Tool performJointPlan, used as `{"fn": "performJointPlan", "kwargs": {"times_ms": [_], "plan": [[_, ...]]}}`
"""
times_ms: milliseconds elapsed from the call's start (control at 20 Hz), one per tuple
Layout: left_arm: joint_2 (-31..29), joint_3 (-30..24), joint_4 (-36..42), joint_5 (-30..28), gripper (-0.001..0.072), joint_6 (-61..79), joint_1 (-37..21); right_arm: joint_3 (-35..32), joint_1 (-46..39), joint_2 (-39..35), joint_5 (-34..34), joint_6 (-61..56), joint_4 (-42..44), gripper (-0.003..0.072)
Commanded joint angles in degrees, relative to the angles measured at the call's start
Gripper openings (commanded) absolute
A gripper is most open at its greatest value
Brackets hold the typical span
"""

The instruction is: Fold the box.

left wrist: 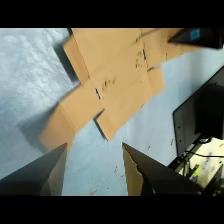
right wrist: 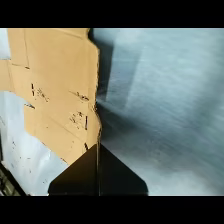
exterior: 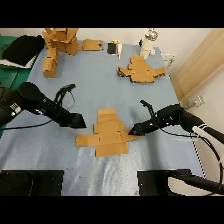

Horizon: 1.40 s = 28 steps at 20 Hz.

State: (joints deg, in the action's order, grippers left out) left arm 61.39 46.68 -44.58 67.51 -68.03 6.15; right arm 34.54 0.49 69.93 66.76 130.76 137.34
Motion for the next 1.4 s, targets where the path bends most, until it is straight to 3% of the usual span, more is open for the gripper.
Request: {"fn": "performJointPlan", "kwargs": {"times_ms": [0,350,800,1050,1150,1250,1350], "plan": [[1.95,-0.02,3.91,4.68,0.0523,6.19,-8.83,-2.36,6.08,-5.27,-4.63,3.21,0.66,0.0004],[10.38,-0.81,7.19,1.29,0.053,10.19,-11.13,-4.98,12.92,-15.93,-11.69,2.51,0.52,0.0004],[24.76,-0.79,24.55,-3.69,0.0529,21.84,-8.48,-4.98,14.05,-16.22,-11.87,-0.46,0.5,0.0004],[26.49,-0.76,35.82,-6.01,0.0528,30.6,-3.65,-4.98,14.05,-16.2,-11.87,-0.74,0.46,0.0004],[26.49,-0.76,36.68,-5.38,0.0518,31.21,-3.48,-4.98,14.05,-16.17,-11.89,-0.74,0.17,0.0004],[26.49,-0.76,36.89,-4.83,0.0418,31.45,-3.37,-4.98,14.05,-15.69,-11.87,-0.74,0.0,0.0004],[26.49,-0.76,36.92,-4.48,0.0418,31.89,-3.37,-5.07,14.05,-15.54,-11.87,-0.74,0.0,0.0004]]}}
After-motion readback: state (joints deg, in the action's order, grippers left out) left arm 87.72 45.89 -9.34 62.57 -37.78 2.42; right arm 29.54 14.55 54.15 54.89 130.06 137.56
